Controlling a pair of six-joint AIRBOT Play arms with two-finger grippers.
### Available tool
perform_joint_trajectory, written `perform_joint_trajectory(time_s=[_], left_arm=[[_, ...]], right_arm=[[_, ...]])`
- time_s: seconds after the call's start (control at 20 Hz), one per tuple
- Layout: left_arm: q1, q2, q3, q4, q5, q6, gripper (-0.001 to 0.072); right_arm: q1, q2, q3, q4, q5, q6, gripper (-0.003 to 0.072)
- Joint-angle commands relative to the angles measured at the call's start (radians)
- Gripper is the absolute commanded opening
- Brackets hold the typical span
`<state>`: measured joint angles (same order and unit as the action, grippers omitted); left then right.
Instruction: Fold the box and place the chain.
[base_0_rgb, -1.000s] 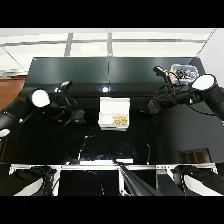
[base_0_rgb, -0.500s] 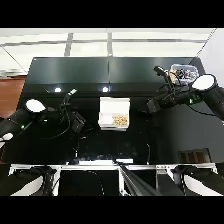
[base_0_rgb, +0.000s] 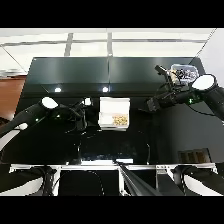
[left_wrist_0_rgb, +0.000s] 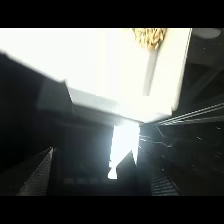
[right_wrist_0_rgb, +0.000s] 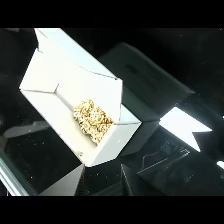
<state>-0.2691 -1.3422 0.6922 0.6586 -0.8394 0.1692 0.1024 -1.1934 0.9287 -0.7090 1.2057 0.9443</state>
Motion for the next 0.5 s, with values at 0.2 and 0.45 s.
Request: perform_joint_trajectory(time_s=[0.2, 0.45], left_arm=[[-0.025, -0.1, 0.091, -0.038, -0.052, 0.119, 0.0711], [-0.068, -0.101, 0.092, -0.034, -0.054, 0.119, 0.0711]], right_arm=[[-0.001, -0.001, -0.001, 0.0, -0.022, 0.007, 0.0276], [-0.001, -0.001, -0.001, 0.0, -0.031, 0.006, 0.0276]])
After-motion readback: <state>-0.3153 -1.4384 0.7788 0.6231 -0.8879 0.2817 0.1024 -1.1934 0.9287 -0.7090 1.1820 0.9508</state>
